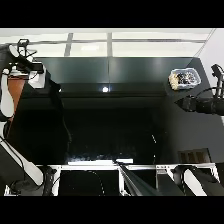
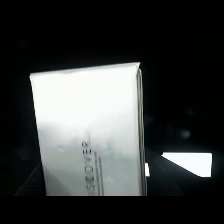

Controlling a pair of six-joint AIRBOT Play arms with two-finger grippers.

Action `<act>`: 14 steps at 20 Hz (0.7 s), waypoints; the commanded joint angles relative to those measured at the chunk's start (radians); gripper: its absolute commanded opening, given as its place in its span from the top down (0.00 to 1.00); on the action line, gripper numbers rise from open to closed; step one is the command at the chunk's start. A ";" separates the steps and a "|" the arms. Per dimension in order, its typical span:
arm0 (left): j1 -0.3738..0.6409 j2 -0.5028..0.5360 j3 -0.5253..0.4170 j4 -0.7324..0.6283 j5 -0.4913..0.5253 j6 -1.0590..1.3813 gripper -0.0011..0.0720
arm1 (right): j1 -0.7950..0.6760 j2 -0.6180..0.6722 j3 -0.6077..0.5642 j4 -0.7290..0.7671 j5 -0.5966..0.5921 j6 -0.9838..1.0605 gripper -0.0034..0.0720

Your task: Fold the box and place the chain.

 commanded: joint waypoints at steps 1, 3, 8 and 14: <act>-0.017 0.096 0.007 0.056 -0.050 -0.029 0.01 | 0.000 0.000 0.000 0.001 0.037 -0.002 0.92; -0.017 0.177 0.007 0.054 -0.105 -0.050 0.01 | 0.000 0.000 0.000 0.000 0.067 -0.005 0.92; -0.017 0.368 -0.015 0.020 -0.352 -0.197 0.95 | 0.000 0.006 0.001 0.002 0.125 -0.013 0.93; -0.153 0.827 -0.476 -0.100 -0.081 -0.233 0.95 | 0.020 0.102 0.000 0.034 0.110 -0.084 0.93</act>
